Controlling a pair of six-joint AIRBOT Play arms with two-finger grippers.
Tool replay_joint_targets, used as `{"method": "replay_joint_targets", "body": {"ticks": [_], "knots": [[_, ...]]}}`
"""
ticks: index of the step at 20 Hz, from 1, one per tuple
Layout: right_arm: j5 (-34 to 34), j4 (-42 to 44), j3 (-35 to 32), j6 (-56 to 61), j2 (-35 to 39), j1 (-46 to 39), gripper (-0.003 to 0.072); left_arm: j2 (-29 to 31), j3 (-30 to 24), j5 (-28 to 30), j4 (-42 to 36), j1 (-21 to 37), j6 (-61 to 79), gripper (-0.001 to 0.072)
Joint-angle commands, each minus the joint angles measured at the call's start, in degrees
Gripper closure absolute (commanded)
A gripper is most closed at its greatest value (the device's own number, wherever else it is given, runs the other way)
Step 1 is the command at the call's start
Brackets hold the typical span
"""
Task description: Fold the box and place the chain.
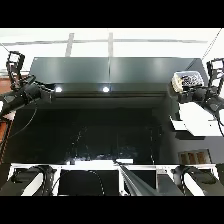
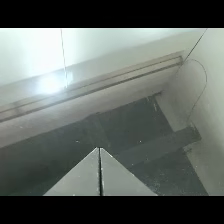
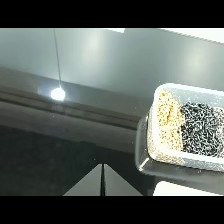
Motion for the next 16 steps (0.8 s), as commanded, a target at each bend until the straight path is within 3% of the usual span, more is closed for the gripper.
{"method": "replay_joint_targets", "body": {"ticks": [1, 16], "knots": [[0.02, 0.00, -0.02, 0.00, 0.02, -0.02, 0.0668, 0.02, -0.02, 0.00, 0.02, 0.00, 0.02, 0.0685], [-0.57, 1.20, -0.02, 0.02, 0.02, 0.00, 0.0668, 0.02, -0.02, 0.02, 0.02, 0.00, 0.02, 0.0684]]}}
